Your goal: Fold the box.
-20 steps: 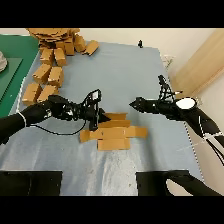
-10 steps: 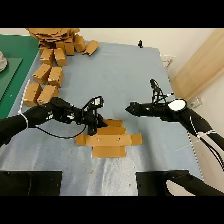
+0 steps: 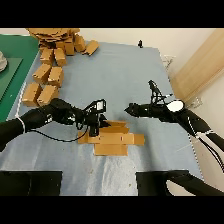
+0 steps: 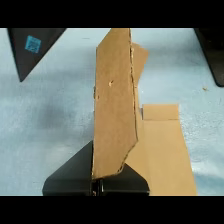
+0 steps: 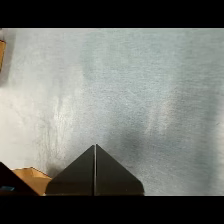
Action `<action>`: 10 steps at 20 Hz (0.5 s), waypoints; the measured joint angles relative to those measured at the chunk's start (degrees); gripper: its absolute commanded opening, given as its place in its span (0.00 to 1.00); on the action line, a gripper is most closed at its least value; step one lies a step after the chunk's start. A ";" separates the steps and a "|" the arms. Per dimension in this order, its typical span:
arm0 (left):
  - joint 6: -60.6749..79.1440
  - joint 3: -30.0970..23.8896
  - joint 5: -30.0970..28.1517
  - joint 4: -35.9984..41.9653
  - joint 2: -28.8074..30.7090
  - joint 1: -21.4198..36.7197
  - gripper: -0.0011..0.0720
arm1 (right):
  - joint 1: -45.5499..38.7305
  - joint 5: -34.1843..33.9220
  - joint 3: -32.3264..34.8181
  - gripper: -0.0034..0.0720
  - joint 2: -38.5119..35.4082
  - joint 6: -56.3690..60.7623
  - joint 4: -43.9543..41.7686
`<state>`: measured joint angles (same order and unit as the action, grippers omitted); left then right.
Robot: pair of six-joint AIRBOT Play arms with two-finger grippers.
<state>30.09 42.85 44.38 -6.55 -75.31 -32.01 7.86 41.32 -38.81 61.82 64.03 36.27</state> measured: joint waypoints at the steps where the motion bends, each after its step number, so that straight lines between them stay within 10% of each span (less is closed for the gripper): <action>1: 0.17 -0.90 -0.39 0.09 0.79 -0.35 0.03 | 0.00 -0.07 0.00 0.05 0.00 0.00 0.00; 10: 1.95 -8.94 -3.54 1.51 5.27 -1.18 0.03 | 0.55 -0.42 0.00 0.05 0.00 0.00 -0.44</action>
